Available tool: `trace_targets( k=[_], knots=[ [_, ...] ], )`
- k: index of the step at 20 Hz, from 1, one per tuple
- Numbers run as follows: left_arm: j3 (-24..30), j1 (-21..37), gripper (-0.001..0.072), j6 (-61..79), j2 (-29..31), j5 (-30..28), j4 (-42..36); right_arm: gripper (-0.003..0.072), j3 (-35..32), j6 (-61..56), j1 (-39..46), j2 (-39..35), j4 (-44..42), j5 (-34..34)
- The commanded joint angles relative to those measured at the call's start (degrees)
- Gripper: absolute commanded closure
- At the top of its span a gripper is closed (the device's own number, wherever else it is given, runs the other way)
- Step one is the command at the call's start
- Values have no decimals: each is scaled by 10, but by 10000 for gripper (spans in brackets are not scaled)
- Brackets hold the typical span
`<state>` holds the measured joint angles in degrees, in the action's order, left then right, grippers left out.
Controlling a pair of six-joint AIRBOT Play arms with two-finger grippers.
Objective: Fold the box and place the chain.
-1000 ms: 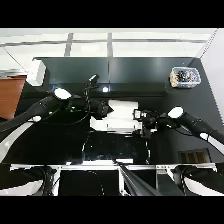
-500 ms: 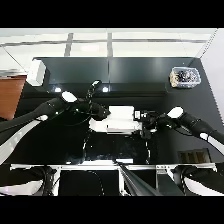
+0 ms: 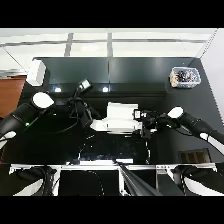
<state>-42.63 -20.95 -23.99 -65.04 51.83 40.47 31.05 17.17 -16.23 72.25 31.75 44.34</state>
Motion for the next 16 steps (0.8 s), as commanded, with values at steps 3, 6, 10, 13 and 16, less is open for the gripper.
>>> trace_targets(
  k=[3,6,10,13,16],
  knots=[
    [28,-12,1,328,-17,-10,22,450,1,0,0,0,0,0],
    [22,-33,7,343,-50,-39,24,450,1,0,0,0,0,0],
    [17,-47,9,340,-88,-51,-12,450,1,0,0,0,0,0],
    [17,-64,33,341,-102,-53,-21,450,1,0,0,0,0,0],
    [13,-78,474,341,-102,-54,-22,450,1,0,0,0,0,0]
  ],
)
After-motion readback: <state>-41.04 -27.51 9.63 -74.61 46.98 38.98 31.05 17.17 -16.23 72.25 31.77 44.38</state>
